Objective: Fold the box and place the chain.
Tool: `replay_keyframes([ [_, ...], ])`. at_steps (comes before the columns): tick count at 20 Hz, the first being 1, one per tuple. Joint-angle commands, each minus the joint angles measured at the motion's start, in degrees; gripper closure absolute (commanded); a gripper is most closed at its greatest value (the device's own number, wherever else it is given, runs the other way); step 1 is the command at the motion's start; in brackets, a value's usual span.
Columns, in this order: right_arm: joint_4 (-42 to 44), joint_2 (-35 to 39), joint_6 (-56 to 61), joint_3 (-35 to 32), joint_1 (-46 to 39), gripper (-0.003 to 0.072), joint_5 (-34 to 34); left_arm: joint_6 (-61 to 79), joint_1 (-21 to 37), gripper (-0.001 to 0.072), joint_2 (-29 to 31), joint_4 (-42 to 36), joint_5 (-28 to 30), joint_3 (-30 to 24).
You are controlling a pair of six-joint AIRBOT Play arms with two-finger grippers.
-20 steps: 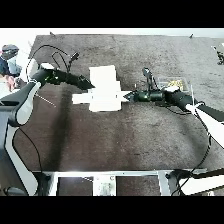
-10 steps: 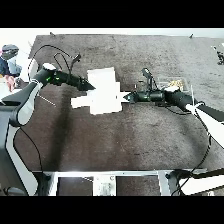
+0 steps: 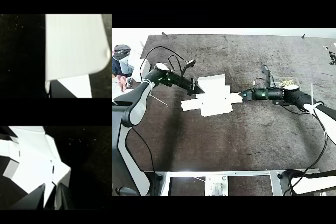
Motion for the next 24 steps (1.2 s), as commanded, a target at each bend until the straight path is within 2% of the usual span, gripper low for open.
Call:
replay_keyframes([
  [1, 0.72, 1.53, -1.05, 0.00, -3.89, 0.0461, 3.93, 7.23, 0.02, 0.0698, 0.11, 0.61, 2.29, 0.20],
  [7, 0.26, 2.62, -6.25, -0.02, -4.90, 0.0461, 4.48, 14.36, 0.02, 0.0699, 0.13, 0.61, 6.08, 0.17],
  [10, 0.28, 2.62, -7.02, -0.02, -4.90, 0.0461, 5.66, 19.85, -0.74, 0.0698, 0.07, 1.95, 5.66, -0.35],
  [14, -0.42, 2.62, -8.94, -0.02, -4.90, 0.0462, 6.38, 19.93, -1.03, 0.0698, 0.02, 2.54, 6.21, -0.35],
  [17, -0.63, 2.60, -9.66, -0.02, -4.87, 0.0462, 6.40, 20.11, -1.03, 0.0698, -0.04, 2.54, 8.17, -2.86],
  [20, -1.18, 2.62, -14.64, -0.02, -3.87, 0.0462, 6.38, 21.86, -1.03, 0.0698, -0.02, 2.54, 8.13, -3.13],
  [24, -4.50, 2.56, -20.83, -0.02, -0.50, 0.0462, 1.57, 23.02, -1.03, 0.0697, -0.04, 2.58, 7.98, -3.13],
])
